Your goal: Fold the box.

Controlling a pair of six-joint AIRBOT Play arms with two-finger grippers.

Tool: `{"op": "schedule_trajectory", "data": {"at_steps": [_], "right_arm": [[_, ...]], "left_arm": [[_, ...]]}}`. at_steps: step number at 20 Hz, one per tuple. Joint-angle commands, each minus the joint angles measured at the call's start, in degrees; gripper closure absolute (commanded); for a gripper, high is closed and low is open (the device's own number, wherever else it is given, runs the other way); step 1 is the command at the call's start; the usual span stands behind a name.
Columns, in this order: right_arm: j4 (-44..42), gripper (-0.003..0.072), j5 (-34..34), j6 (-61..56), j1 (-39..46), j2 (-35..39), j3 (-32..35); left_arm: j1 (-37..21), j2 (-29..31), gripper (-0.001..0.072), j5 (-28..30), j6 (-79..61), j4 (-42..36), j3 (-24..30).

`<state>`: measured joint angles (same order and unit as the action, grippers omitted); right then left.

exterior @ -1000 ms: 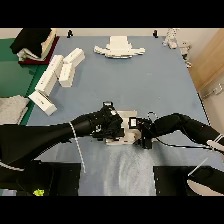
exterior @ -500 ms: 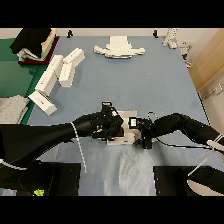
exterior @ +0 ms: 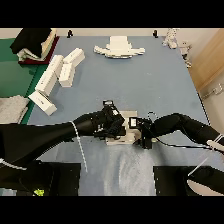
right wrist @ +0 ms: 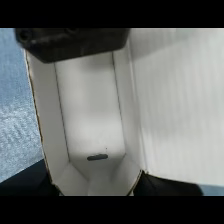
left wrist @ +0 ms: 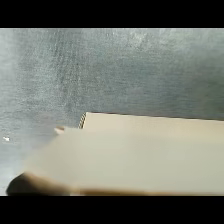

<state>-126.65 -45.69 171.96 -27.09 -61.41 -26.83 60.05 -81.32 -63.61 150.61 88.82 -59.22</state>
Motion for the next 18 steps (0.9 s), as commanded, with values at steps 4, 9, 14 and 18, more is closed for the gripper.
{"op": "schedule_trajectory", "data": {"at_steps": [4,9,14,18], "right_arm": [[-0.02,0.0179,0.00,0.04,-0.04,0.04,0.00],[-0.02,0.0179,0.00,0.04,-0.04,0.04,0.00],[-0.02,0.0179,0.00,0.04,-0.04,0.04,0.00],[-0.02,0.0178,0.00,0.04,-0.04,0.04,0.00]], "left_arm": [[-0.04,0.22,0.0267,-1.42,-0.28,0.42,-0.07],[-0.04,2.84,0.0159,-9.01,-4.33,1.90,-4.26],[-0.02,13.42,0.0183,-23.96,-7.89,4.50,-10.60],[0.46,20.90,0.0693,-25.46,-10.45,8.02,-10.58]]}}
